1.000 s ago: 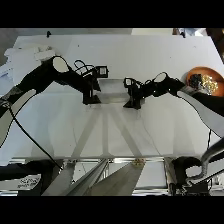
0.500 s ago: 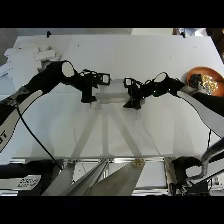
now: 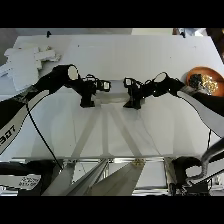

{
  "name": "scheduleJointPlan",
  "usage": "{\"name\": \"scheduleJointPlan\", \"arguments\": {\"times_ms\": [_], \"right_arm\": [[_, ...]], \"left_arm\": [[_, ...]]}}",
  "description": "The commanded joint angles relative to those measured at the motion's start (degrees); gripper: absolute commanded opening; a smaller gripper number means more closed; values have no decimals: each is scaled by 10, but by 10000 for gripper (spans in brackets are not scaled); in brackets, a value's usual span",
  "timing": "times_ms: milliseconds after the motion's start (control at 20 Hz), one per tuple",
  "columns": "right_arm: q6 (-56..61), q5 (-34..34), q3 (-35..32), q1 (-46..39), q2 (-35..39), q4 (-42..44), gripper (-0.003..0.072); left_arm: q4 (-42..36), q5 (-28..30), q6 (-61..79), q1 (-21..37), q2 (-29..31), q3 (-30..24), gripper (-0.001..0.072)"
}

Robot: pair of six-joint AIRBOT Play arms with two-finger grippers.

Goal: Fold the box and place the chain.

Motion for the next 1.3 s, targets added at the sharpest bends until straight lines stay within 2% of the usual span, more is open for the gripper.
{"name": "scheduleJointPlan", "arguments": {"times_ms": [0, 50, 100, 300, 550, 650, 850, 950, 1000, 1250], "right_arm": [[0, 0, 0, 0, 0, 0, 398], [0, 0, 0, 0, 0, 0, 398], [0, 0, 0, 0, 0, 0, 398], [0, 0, 0, 0, 0, 0, 398], [0, 0, 0, 0, 0, 0, 398], [0, 0, 0, 0, 0, 0, 398], [0, 0, 0, 0, 0, 0, 398], [0, 0, 0, 0, 0, 0, 398], [0, 0, 0, 0, 0, 0, 398], [0, 0, 0, 0, 0, 0, 398]], "left_arm": [[-1, -36, 23, 0, -3, 0, 613], [-9, -49, 46, 0, -3, 0, 545], [-21, -53, 66, 0, -3, 0, 513], [-65, -40, 94, 0, -3, 0, 487], [-65, 0, 93, 0, -3, 0, 481], [-65, 17, 93, 0, -4, 0, 331], [-85, 29, 93, 0, -6, 0, 314], [-89, 36, 93, 0, -6, 0, 157], [-89, 36, 93, 0, -6, 0, 138], [-88, 36, 83, 1, -6, 0, 138]]}}
